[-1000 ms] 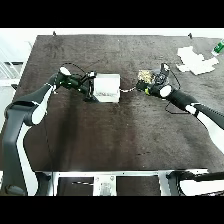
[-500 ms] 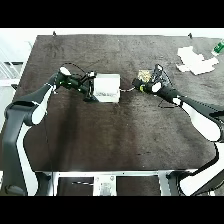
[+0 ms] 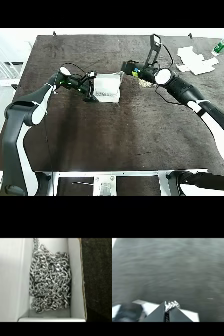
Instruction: Fold the box and place the chain.
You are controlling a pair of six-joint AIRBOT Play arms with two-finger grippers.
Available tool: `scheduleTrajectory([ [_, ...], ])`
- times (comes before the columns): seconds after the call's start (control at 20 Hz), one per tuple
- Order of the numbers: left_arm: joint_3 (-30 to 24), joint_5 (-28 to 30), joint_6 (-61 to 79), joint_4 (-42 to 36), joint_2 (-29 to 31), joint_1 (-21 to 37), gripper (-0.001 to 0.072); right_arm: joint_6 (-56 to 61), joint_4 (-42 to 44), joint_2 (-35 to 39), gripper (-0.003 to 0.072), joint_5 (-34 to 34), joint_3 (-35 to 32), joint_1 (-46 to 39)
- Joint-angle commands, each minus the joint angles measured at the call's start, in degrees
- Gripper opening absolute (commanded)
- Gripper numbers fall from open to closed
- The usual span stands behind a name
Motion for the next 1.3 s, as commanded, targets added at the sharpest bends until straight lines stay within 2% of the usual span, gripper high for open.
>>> scheduleTrajectory([
  [0.0, 0.04, 0.0, 0.0, 0.0, 0.0, 0.02, 0.0344, -1.55, -0.17, 3.37, 0.0009, 0.87, 0.0, 5.73],
  [0.25, 0.04, 0.0, 0.0, 0.0, 0.0, 0.02, 0.0344, -1.53, -0.15, -1.11, 0.0009, 0.76, 0.0, 9.73],
  [0.6, 0.04, 0.0, 0.0, 0.0, 0.0, 0.02, 0.0344, -1.57, -0.2, -13.38, 0.001, -0.11, 0.02, 9.53],
  [0.75, 0.04, 0.0, 0.0, 0.0, 0.0, 0.02, 0.0344, -1.77, -0.2, -14.58, 0.0014, -0.11, 0.13, 8.55],
  [0.85, 0.04, -0.02, 0.0, 0.0, 0.0, 0.0, 0.0344, -1.75, -0.15, -13.44, 0.0231, -0.74, 1.2, 7.48],
  [0.95, 0.04, -0.02, 0.0, 0.0, 0.0, 0.02, 0.0344, -1.77, -0.55, -11.23, 0.0222, -0.44, 2.47, 6.16],
  [1.0, 0.04, 0.0, 0.0, 0.0, 0.0, 0.02, 0.0344, -3.3, -0.85, -9.66, 0.0307, 0.55, 2.58, 5.42],
  [1.05, 0.04, 0.0, 0.0, 0.0, 0.0, 0.02, 0.0344, -6.78, -0.83, -8.07, 0.0456, 1.86, 2.58, 4.68],
  [1.15, 0.04, -0.04, 0.0, 0.0, 0.0, 0.02, 0.0344, -13.35, -1.09, -4.61, 0.0475, 6.69, 2.58, 3.1],
  [1.25, 0.04, -0.04, 0.0, 0.0, 0.0, 0.02, 0.0344, -19.93, -2.69, -1.03, 0.0475, 8.76, 2.58, 0.98],
])
